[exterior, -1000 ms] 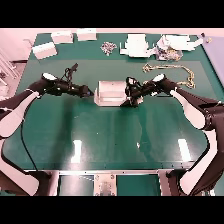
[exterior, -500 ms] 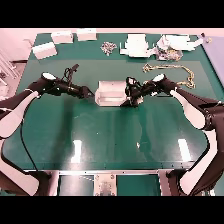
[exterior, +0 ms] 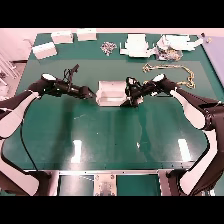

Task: Fold the box and place the chain.

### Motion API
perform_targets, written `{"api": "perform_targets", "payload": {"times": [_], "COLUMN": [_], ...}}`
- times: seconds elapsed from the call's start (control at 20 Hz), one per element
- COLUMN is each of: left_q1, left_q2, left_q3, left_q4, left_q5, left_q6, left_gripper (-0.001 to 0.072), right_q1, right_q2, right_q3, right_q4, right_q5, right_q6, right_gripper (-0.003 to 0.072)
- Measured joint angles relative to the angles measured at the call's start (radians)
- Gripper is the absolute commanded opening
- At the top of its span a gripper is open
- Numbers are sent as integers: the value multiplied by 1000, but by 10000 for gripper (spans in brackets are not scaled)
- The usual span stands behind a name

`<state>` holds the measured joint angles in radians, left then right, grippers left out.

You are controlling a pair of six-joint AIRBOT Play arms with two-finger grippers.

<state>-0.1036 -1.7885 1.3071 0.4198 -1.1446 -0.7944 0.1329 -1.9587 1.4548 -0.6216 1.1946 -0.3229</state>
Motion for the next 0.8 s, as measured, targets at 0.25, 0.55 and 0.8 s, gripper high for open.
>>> {"api": "perform_targets", "payload": {"times": [0.25,0.55,0.8], "left_q1": [0,0,0], "left_q2": [0,0,0], "left_q3": [-1,-1,-2], "left_q4": [-25,-53,-58], "left_q5": [-29,-39,-40], "left_q6": [13,15,17], "left_gripper": [307,307,307], "right_q1": [0,0,0], "right_q2": [0,0,0], "right_q3": [0,0,0], "right_q4": [0,0,0], "right_q5": [0,0,0], "right_q6": [0,0,0], "right_gripper": [507,507,507]}}
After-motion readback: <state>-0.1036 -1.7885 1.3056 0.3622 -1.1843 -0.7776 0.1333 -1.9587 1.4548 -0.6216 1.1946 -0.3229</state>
